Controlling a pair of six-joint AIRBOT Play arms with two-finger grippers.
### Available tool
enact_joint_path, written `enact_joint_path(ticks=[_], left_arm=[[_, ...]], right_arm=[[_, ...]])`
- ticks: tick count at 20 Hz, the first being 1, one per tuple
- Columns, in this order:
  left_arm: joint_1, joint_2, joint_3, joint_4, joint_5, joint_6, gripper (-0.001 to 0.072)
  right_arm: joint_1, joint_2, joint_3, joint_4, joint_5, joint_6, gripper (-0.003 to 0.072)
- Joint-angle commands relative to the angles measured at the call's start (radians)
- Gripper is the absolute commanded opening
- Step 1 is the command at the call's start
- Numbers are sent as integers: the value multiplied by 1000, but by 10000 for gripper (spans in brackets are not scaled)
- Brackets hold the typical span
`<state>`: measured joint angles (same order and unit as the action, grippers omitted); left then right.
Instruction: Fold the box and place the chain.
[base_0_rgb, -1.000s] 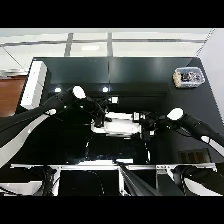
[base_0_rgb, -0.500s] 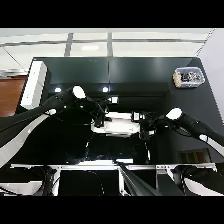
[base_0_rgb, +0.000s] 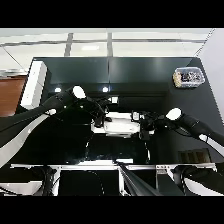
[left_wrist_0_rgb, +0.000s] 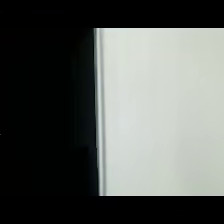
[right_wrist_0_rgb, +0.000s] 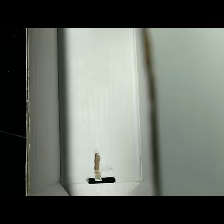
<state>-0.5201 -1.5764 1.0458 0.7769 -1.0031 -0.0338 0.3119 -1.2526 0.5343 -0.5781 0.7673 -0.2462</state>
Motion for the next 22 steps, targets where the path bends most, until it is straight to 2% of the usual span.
enact_joint_path(ticks=[1,11,12,13,14,17,18,20,21,22], left_arm=[[0,1,1,1,-1,0,28],[0,1,1,0,0,0,29],[0,1,1,0,-1,0,29],[0,1,1,1,-1,0,29],[0,1,1,1,-1,0,29],[0,1,2,2,-11,0,30],[3,1,7,8,-30,0,60],[13,8,25,31,-56,-56,408],[22,20,35,60,-66,-130,545],[34,38,47,111,-85,-206,608]], right_arm=[[1,-1,-1,-25,-5,16,717],[0,-1,-1,-24,-5,16,716],[0,-1,-1,-24,-5,16,682],[0,-1,-1,-25,-5,16,514],[1,-1,-1,-25,-5,16,424],[0,-1,-1,-24,-5,16,421],[0,-1,-1,-24,-5,16,421],[1,-1,-1,-24,-5,16,421],[1,-1,-1,-24,-5,16,421],[1,-1,-1,-24,-5,16,421]])
